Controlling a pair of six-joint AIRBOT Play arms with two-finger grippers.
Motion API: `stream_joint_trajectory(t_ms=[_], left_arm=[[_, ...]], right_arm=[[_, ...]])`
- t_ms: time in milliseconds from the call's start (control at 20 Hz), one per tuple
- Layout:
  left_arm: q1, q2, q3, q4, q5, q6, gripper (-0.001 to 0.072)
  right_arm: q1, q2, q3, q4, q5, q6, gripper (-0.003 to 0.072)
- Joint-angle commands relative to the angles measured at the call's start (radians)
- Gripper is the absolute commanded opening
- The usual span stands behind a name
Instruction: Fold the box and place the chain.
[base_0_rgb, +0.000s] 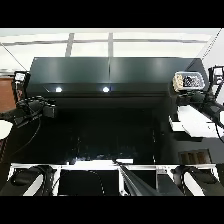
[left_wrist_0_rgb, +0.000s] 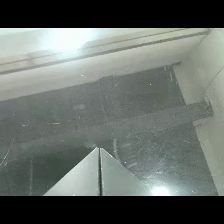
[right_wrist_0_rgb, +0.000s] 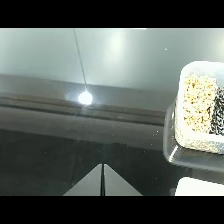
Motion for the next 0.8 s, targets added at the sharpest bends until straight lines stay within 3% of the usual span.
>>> stream_joint_trajectory(t_ms=[0,750], left_arm=[[0.001,0.000,-0.001,0.000,0.000,0.000,0.0030],[0.000,0.000,-0.001,-0.003,0.024,0.001,0.0030]], right_arm=[[0.001,0.001,0.000,0.000,0.000,0.000,0.0021],[0.001,0.001,0.000,0.006,0.000,0.000,0.0021]])
